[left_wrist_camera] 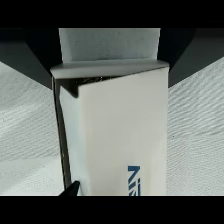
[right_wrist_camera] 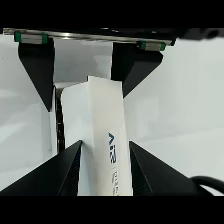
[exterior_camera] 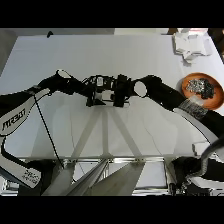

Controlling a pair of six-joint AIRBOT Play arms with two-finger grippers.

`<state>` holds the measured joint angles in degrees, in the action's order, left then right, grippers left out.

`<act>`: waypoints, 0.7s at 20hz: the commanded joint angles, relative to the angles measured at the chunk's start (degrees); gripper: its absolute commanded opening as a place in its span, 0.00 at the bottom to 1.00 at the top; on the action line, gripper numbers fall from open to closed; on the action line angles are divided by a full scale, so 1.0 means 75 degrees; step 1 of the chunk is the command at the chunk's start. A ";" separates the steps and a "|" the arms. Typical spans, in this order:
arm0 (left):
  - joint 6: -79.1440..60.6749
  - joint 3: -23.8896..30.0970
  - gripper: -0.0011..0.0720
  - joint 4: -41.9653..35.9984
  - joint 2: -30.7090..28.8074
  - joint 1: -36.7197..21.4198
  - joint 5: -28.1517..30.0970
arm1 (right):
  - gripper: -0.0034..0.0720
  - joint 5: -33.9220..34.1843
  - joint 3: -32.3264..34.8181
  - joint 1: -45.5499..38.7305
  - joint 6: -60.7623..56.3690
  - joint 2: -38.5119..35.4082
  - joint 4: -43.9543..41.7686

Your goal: Fold the box and place the chain.

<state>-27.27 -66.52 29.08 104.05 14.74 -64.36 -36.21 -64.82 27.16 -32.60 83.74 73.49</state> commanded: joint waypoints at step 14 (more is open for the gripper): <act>-0.0015 0.0000 0.27 0.0012 -0.0003 0.0000 -0.0023 | 0.50 -0.0117 0.0341 0.0006 -0.0076 0.0017 -0.0434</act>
<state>-27.44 -66.54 29.21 104.05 14.74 -64.62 -36.73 -62.33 27.14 -33.10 83.85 72.07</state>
